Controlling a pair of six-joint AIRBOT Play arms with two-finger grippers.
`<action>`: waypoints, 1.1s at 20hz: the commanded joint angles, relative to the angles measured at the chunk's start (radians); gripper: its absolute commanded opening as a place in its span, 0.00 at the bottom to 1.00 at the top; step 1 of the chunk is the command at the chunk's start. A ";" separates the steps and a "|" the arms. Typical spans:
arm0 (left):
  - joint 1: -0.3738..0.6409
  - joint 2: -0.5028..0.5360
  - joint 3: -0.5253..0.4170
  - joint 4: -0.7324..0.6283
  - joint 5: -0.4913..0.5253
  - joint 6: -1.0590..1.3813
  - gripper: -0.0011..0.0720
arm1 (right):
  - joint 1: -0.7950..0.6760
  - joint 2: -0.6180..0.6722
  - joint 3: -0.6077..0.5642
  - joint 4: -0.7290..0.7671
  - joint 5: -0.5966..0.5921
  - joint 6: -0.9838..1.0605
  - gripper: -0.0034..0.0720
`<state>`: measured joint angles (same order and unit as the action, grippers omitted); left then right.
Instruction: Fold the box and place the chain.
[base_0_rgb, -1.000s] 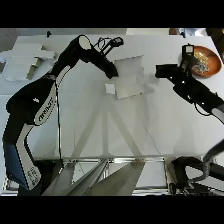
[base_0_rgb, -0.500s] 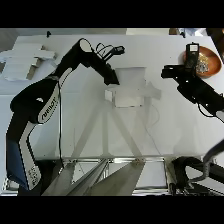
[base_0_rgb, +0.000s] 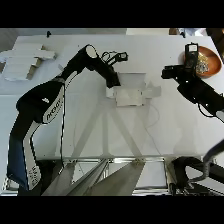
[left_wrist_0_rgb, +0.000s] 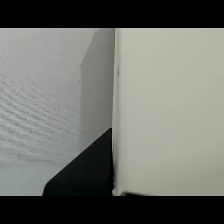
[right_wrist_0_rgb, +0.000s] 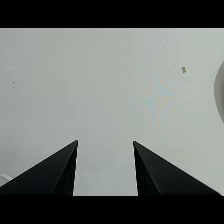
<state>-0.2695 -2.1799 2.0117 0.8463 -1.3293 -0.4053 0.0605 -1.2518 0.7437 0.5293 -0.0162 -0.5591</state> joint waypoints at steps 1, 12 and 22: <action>-0.002 -0.014 0.000 0.011 0.018 0.018 0.02 | 0.000 0.001 0.000 -0.003 -0.001 0.000 0.55; -0.002 -0.019 0.000 0.011 0.031 0.020 0.04 | 0.000 0.001 0.000 -0.003 0.000 0.000 0.55; -0.002 -0.019 0.000 0.006 0.031 0.020 0.04 | 0.005 0.202 0.000 -0.193 0.050 0.002 0.97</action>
